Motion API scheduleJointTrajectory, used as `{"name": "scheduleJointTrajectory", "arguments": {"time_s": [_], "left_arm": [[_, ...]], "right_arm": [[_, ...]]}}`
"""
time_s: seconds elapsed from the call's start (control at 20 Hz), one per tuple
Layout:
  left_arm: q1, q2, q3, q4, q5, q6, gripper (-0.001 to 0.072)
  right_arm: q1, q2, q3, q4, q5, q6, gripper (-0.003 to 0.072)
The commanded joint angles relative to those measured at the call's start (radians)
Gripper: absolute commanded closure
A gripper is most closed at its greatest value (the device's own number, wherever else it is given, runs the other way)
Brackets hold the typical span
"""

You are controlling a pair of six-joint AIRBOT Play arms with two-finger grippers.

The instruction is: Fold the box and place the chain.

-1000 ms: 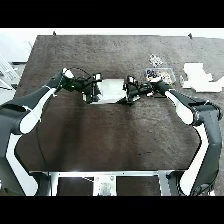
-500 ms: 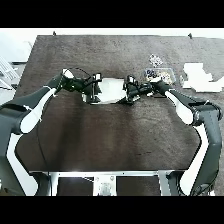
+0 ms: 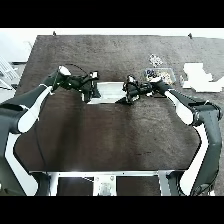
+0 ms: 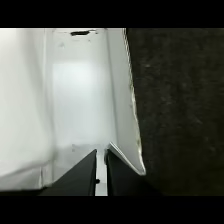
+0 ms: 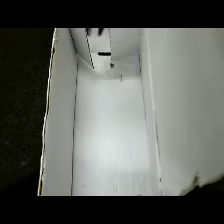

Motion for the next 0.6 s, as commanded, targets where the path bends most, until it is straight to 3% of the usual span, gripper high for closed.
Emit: {"name": "scheduleJointTrajectory", "arguments": {"time_s": [0.0, 0.05, 0.1, 0.3, 0.55], "left_arm": [[0.046, 0.014, 0.013, -0.003, -0.135, 0.006, 0.0612], [0.060, 0.020, 0.023, -0.006, -0.180, 0.006, 0.0613], [0.072, 0.027, 0.032, -0.010, -0.220, 0.006, 0.0685], [0.122, 0.031, 0.101, -0.077, -0.404, -0.013, 0.0691], [0.186, 0.032, 0.108, -0.107, -0.370, -0.277, 0.0697]], "right_arm": [[0.000, 0.001, 0.000, -0.001, 0.001, 0.000, 0.0105], [0.000, 0.001, 0.000, -0.001, 0.001, 0.000, 0.0105], [0.000, 0.001, 0.000, -0.001, 0.001, 0.000, 0.0105], [0.000, 0.001, 0.000, -0.001, 0.001, 0.000, 0.0105], [0.000, 0.001, 0.000, -0.001, 0.001, 0.000, 0.0105]]}}
